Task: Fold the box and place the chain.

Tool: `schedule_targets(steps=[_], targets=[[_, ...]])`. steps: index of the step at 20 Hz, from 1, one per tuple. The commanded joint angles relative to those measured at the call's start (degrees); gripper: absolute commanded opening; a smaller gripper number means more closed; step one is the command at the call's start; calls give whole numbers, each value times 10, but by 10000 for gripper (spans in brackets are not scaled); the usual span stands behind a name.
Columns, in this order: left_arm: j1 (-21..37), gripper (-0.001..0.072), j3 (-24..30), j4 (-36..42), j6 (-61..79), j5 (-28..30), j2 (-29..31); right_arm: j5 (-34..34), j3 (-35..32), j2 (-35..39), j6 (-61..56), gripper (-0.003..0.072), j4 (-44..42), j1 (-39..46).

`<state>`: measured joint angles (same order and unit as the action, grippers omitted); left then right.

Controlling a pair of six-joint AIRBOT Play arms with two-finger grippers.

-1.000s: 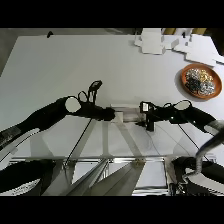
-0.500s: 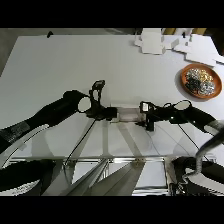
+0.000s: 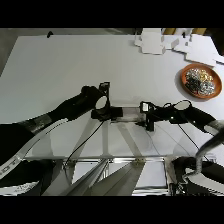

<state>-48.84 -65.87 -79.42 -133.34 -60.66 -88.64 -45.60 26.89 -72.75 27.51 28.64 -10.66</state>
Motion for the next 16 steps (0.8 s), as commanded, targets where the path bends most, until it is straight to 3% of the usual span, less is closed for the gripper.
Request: schedule_targets(steps=[1, 6, 11, 12, 13, 16], targets=[[-17, 264, -37, -18, -20, -11, -38, 0, 0, 0, 0, 341, 0, 0], [-20, 261, -51, -39, -45, -28, -58, 0, 0, 0, 0, 341, 0, 0], [-21, 125, -51, -54, -48, -38, -59, 0, 0, 0, 0, 341, 0, 0], [-21, 29, -51, -59, -52, -43, -59, 0, 0, 0, 0, 341, 0, 0], [-22, 0, -51, -67, -61, -48, -59, 0, 0, 0, 0, 341, 0, 0], [-23, 2, -51, -81, -69, -56, -59, 0, 0, 0, 0, 341, 0, 0]])
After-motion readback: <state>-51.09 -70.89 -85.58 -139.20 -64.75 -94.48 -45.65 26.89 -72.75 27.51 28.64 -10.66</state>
